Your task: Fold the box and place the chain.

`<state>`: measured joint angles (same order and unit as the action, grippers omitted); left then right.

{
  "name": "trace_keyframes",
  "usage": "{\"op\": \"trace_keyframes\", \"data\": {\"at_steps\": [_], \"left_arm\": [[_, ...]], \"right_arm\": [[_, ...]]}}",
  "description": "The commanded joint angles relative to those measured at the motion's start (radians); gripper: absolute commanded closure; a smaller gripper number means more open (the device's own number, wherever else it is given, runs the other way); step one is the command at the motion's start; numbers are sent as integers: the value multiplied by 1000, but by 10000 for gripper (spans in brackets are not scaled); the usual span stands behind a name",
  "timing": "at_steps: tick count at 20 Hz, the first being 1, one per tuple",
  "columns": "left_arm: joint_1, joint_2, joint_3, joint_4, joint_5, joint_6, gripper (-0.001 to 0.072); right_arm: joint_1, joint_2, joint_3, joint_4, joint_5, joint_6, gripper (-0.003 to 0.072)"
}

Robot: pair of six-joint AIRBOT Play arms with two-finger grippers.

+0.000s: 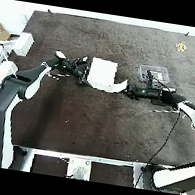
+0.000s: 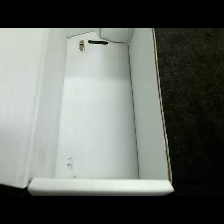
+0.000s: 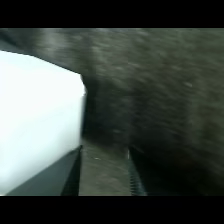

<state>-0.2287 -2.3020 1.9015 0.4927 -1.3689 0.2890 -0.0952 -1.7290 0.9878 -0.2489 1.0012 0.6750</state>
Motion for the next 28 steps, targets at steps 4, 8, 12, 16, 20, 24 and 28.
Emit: {"op": "trace_keyframes", "data": {"at_steps": [4,8,12,16,20,24,28], "left_arm": [[1,0,1,0,0,0,302],[1,0,1,0,0,0,302],[1,0,1,0,0,0,302],[1,0,1,0,0,0,302],[1,0,1,0,0,0,302],[1,0,1,0,0,0,302],[1,0,1,0,0,0,302]], "right_arm": [[17,-16,52,124,97,-30,207],[96,-16,105,50,26,69,207],[163,-16,194,-133,-18,229,206],[207,-16,287,-325,-46,397,207],[265,-16,350,-502,-92,555,208],[317,-17,397,-729,-105,725,208],[377,-17,443,-902,-97,859,210]]}}
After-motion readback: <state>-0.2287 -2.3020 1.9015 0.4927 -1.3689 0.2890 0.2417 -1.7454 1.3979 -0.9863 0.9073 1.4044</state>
